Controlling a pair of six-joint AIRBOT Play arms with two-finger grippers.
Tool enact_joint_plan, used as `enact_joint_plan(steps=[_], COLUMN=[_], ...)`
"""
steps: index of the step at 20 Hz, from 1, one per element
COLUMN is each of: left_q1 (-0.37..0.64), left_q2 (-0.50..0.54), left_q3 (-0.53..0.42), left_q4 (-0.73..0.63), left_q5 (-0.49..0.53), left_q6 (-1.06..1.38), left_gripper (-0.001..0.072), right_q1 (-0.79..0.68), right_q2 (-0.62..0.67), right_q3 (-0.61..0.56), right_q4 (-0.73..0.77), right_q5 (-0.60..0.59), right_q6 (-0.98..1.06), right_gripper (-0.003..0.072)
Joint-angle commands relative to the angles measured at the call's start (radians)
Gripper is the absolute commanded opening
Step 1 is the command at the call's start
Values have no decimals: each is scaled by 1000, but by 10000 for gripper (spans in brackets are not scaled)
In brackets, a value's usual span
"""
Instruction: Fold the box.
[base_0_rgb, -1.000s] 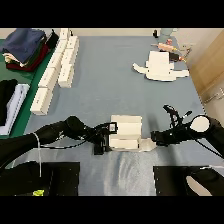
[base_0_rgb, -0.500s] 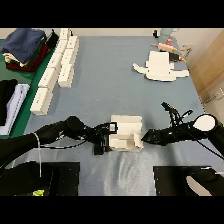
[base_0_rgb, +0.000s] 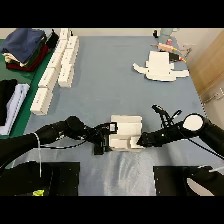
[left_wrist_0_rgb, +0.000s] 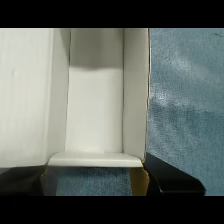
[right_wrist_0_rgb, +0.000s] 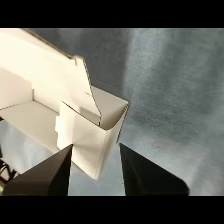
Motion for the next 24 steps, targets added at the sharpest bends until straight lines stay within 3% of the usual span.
enact_joint_plan(steps=[1,5,9,14,22,24], left_q1=[0,0,0,0,0,0], left_q2=[0,0,0,0,0,0], left_q3=[1,1,1,1,1,1], left_q4=[0,0,0,0,0,0], left_q5=[0,0,0,0,0,0], left_q6=[0,0,0,0,0,0], left_gripper=[520,520,521,521,520,520], right_q1=[137,313,438,499,499,499], right_q2=[-48,-124,-254,-363,-398,-411], right_q3=[66,180,294,358,358,358], right_q4=[-212,-489,-602,-622,-639,-639], right_q5=[-58,-32,64,103,114,121], right_q6=[211,521,705,862,1008,1009], right_gripper=[455,454,415,415,413,229])
